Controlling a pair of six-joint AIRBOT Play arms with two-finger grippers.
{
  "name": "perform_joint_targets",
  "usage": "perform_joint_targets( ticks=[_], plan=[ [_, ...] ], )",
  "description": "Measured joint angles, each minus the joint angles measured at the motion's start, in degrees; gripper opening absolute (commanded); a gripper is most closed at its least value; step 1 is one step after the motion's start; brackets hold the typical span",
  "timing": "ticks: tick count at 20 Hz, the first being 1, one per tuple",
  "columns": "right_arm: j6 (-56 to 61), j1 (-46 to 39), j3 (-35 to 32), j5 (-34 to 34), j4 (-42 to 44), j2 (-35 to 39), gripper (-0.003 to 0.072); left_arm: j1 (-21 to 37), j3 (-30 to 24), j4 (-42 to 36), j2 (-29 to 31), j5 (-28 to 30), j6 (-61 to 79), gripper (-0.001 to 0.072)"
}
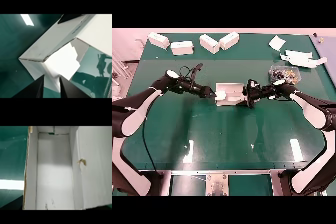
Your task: Fold the box and place the chain.
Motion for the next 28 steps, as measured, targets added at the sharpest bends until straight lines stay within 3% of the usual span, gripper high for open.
perform_joint_targets(
  ticks=[11,13,19,28],
  plan=[
    [0.0,0.0,0.0,0.0,-0.02,0.0,0.0581,-3.91,6.32,11.87,0.0,-0.04,-10.49,0.0249],
    [0.02,0.0,0.0,0.0,-0.04,0.0,0.0581,-4.92,7.58,14.53,0.02,0.0,-12.79,0.0315],
    [0.02,0.0,0.0,-0.02,0.02,0.0,0.0581,-7.76,11.5,22.73,0.0,-0.04,-19.71,0.0315],
    [-0.02,0.0,0.0,0.07,-0.02,0.0,0.0581,-11.41,12.9,31.26,-0.02,0.09,-28.79,0.0315]
  ],
)
